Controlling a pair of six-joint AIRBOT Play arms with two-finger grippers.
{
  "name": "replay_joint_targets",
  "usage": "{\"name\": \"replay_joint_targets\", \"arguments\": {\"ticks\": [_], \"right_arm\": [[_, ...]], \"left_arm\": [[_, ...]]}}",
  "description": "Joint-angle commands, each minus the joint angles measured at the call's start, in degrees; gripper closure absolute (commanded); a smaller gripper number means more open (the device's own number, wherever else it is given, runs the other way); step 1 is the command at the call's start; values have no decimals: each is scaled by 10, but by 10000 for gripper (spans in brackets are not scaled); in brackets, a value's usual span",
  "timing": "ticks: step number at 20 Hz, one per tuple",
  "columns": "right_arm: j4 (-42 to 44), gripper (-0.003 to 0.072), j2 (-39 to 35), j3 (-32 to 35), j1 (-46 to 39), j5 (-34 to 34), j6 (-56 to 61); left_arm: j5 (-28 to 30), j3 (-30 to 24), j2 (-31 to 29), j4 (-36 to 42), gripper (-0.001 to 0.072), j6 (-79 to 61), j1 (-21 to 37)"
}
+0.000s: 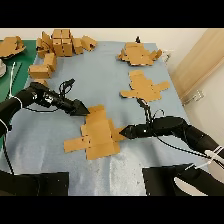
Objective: Fold the box.
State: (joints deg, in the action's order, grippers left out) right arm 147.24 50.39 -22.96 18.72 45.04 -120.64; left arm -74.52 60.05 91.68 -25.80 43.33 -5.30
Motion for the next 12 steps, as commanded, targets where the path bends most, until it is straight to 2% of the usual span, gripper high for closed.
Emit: {"name": "replay_joint_targets", "arguments": {"ticks": [1, 7, 12], "right_arm": [[40, 691, 18, 21, -50, 6, -68], [173, 691, 107, 22, -105, 87, -223], [188, 690, 114, 22, -105, 106, -239]], "left_arm": [[-30, 0, 0, -20, 315, -3, 12], [-32, -3, 1, -15, 315, -5, 14], [6, -11, 9, -17, 315, -14, 4]]}}
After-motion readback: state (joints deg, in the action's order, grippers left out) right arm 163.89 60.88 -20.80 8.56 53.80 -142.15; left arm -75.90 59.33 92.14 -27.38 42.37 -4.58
